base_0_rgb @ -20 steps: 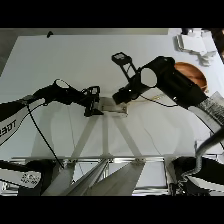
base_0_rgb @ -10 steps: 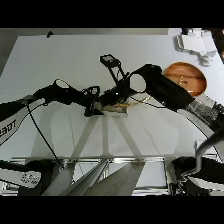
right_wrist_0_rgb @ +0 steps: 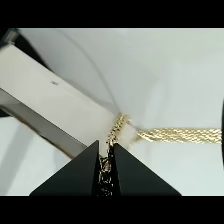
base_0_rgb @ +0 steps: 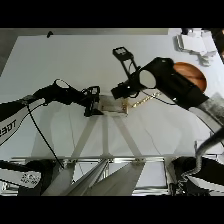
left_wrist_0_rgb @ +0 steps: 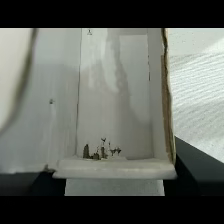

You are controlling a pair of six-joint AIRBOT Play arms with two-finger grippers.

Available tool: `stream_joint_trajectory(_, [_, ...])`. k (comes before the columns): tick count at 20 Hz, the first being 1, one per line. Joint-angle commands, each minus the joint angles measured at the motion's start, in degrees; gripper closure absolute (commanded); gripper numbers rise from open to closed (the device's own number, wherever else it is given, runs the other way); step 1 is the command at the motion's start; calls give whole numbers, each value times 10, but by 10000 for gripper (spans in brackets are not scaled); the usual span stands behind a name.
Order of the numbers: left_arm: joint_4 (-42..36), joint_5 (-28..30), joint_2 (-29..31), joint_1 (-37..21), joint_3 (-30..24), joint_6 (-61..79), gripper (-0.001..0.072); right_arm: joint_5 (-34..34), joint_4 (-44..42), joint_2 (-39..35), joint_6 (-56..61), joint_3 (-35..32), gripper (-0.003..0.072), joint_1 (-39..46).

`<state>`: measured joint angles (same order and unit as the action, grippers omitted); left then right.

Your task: Fold the box and place the chain.

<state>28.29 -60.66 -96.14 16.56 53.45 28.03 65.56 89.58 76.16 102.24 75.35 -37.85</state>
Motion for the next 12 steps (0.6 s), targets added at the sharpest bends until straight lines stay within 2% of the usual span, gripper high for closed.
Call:
stream_joint_trajectory(1, [0, 0, 0, 0, 0, 0, 392, 78, 73, -39, 8, 0, 676, 31])
stream_joint_trajectory(4, [0, 0, 0, 0, 0, 0, 392, 122, 78, -40, -16, -7, 676, 39])
stream_joint_trajectory(8, [0, 0, 0, 0, 0, 0, 392, 104, 55, -40, -20, -65, 675, 11])
stream_joint_trajectory(10, [0, 0, 0, 0, 0, 0, 392, 60, 23, -40, -20, -87, 675, -2])
stream_joint_trajectory(12, [0, 0, 0, 0, 0, 0, 392, -14, -25, -38, -21, -90, 675, -8])
